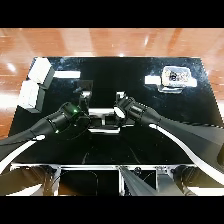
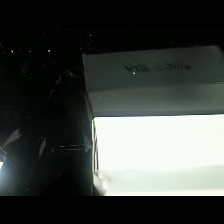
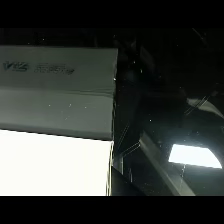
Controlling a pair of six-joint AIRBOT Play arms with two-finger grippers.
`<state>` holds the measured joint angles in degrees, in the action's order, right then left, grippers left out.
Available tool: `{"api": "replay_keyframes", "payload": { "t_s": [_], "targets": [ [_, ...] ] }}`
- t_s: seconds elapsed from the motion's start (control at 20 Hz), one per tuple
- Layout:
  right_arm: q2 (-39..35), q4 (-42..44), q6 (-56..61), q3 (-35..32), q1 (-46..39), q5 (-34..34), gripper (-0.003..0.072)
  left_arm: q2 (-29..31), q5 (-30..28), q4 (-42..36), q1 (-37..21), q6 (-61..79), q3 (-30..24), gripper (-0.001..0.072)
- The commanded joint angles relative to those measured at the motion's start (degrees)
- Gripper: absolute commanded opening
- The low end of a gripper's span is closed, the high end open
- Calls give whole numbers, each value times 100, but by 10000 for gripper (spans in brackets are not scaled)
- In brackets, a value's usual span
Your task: Fold the box and place the chain.
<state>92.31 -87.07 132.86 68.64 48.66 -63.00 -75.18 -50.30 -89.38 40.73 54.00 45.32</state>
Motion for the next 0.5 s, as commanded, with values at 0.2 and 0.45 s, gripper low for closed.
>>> {"api": "replay_keyframes", "payload": {
  "t_s": [0.2, 0.45],
  "targets": [
    [4, 24, -31, 2, 0, -33, 123, 0, -2, 0, 2, 0, -2, 26],
    [2, -2, -116, 2, -11, -236, 435, 0, -7, -2, 2, 0, -2, 26]
  ]
}}
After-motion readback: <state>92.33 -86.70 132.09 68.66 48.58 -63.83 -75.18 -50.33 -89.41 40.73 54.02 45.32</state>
